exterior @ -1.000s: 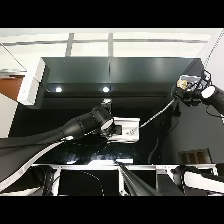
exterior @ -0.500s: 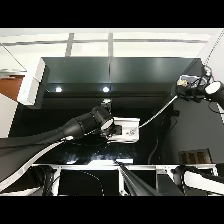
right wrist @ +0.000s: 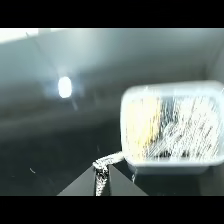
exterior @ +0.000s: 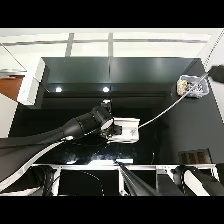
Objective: Fold the box and place the chain.
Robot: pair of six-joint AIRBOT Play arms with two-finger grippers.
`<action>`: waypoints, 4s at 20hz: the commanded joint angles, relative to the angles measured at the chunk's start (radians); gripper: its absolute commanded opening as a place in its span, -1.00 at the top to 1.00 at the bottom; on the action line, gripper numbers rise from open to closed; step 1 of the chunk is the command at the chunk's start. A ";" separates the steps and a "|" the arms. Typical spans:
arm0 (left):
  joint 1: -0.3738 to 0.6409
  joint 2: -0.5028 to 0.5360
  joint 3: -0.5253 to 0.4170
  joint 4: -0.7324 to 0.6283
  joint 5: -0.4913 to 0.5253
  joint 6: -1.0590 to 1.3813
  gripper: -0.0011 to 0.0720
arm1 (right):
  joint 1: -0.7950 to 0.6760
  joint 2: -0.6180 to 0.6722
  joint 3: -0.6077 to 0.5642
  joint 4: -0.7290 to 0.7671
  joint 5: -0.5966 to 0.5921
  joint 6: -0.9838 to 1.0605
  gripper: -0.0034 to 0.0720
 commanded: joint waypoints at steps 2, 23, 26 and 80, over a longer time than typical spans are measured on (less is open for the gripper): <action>-0.001 0.000 0.000 0.001 0.002 0.000 0.88 | -0.004 0.102 0.184 0.093 0.224 -0.011 0.80; -0.001 0.000 0.000 0.005 0.006 0.000 0.88 | 0.640 0.138 -0.360 0.481 0.280 -0.081 0.81; -0.001 0.000 0.000 0.005 0.006 0.000 0.88 | 0.706 0.095 -0.417 0.494 0.182 -0.081 0.81; -0.001 0.000 0.000 0.000 0.008 0.000 0.88 | 0.028 0.042 -0.135 0.138 -0.003 -0.008 0.81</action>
